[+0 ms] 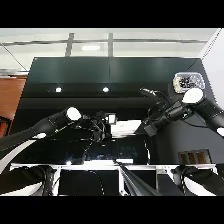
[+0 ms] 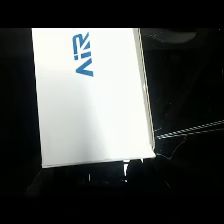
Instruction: Fold the box and place the chain.
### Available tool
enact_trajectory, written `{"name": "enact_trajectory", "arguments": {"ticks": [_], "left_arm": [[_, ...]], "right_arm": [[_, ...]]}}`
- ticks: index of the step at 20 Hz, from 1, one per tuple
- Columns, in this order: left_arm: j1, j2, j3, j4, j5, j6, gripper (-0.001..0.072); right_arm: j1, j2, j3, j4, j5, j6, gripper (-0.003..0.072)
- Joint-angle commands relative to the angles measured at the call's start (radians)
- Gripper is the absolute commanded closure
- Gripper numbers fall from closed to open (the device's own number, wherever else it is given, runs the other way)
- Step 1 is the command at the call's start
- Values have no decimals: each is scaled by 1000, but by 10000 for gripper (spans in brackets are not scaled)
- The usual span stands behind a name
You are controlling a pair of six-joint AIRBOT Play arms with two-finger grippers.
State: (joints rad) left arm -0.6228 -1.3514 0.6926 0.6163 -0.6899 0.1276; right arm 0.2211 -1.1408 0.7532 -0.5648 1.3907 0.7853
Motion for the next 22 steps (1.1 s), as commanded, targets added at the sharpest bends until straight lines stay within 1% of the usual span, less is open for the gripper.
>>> {"name": "enact_trajectory", "arguments": {"ticks": [1,3,5,7,8,22], "left_arm": [[0,0,1,0,-3,0,485],[0,0,1,1,1,0,485],[0,0,1,1,1,0,486],[0,0,1,1,1,0,485],[0,0,1,1,1,0,485],[0,0,1,0,1,0,485]], "right_arm": [[-17,-2,-113,302,-157,57,668],[-17,-2,-143,262,-241,128,668],[-17,-2,-158,130,-309,229,668],[-17,-2,-161,5,-343,304,668],[-17,-2,-161,-23,-350,321,668],[-2,-10,-161,-42,-405,329,668]]}}
